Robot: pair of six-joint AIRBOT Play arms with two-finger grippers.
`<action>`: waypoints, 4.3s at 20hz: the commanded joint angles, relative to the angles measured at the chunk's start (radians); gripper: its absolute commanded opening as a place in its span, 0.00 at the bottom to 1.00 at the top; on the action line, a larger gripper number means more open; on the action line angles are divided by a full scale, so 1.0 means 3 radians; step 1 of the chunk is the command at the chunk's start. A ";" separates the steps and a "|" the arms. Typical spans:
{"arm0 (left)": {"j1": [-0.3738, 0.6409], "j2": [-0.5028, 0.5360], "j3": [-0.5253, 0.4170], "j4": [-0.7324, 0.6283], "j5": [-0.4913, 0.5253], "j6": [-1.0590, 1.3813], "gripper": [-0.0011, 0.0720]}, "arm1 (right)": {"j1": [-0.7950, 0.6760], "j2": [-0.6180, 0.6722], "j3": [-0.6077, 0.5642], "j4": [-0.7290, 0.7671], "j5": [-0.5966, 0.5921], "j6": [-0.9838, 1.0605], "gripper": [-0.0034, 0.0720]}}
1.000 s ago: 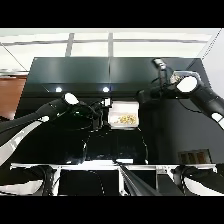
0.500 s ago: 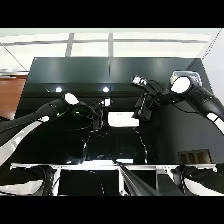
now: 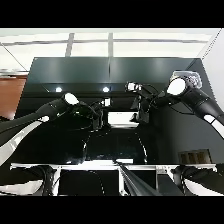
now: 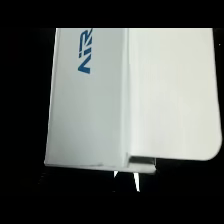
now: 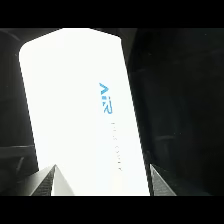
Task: Fold the box and place the chain.
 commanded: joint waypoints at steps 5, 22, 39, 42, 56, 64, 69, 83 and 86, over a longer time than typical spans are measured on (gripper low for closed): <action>-0.0001 -0.0003 0.0003 -0.0001 0.0000 0.0001 0.52 | 0.0010 -0.0001 -0.0053 -0.0015 -0.0069 -0.0061 0.44; -0.0001 -0.0003 0.0003 -0.0001 0.0000 0.0001 0.52 | 0.0146 0.0009 -0.0229 0.0071 -0.0247 -0.0037 0.37; -0.0001 -0.0003 0.0003 0.0000 0.0000 0.0001 0.52 | 0.0008 0.0048 -0.0229 0.0069 -0.0328 0.0053 0.37; -0.0001 -0.0003 0.0003 0.0000 0.0000 0.0001 0.53 | 0.0009 0.0047 -0.0230 0.0070 -0.0329 0.0053 0.37; -0.0001 -0.0003 0.0003 0.0000 0.0000 0.0001 0.53 | 0.0058 0.0045 -0.0247 0.0079 -0.0239 0.0055 0.37; -0.0001 -0.0003 0.0003 0.0000 0.0000 0.0001 0.52 | 0.0058 0.0045 -0.0247 0.0080 -0.0216 0.0103 0.48; -0.0001 -0.0003 0.0003 0.0000 0.0000 0.0001 0.53 | 0.0058 -0.0011 -0.0248 0.0081 -0.0177 0.0103 0.48; -0.0001 -0.0003 0.0003 0.0000 0.0001 0.0001 0.52 | -0.0299 0.0275 -0.0051 0.0161 0.0518 0.1120 0.45; -0.0001 -0.0003 0.0003 -0.0001 0.0001 0.0000 0.53 | -0.0725 0.0346 -0.0145 0.0561 0.1113 0.1518 0.07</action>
